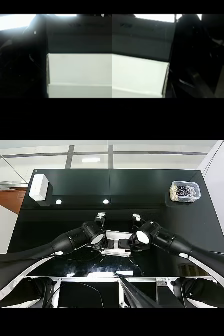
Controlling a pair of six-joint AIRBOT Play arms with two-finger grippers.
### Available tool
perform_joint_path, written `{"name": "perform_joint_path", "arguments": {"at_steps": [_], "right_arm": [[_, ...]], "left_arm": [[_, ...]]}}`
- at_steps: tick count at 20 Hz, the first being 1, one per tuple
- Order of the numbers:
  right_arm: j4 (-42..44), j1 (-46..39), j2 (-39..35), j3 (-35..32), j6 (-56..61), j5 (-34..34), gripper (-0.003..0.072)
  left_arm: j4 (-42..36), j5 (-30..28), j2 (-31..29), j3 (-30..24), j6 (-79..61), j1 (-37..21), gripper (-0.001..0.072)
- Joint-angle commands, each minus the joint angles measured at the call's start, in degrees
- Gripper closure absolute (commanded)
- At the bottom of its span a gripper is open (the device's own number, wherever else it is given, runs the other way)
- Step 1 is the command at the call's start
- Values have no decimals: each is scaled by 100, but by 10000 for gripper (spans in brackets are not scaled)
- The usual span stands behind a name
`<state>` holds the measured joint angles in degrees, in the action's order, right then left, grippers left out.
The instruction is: Fold the box and place the chain.
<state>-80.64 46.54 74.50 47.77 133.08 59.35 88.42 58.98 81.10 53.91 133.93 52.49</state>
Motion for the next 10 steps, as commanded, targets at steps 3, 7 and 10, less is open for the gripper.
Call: {"name": "perform_joint_path", "arguments": {"at_steps": [3, 7, 10], "right_arm": [[-28, 24, 203, 31, 114, -221, 450], [-33, 24, 249, 31, 129, -234, 451], [-42, 26, 249, 31, 129, -262, 582]], "left_arm": [[2, -7, 0, 2, 0, -7, 676], [0, -33, 0, 2, 0, -4, 676], [2, -28, 0, 2, 0, -4, 676]]}}
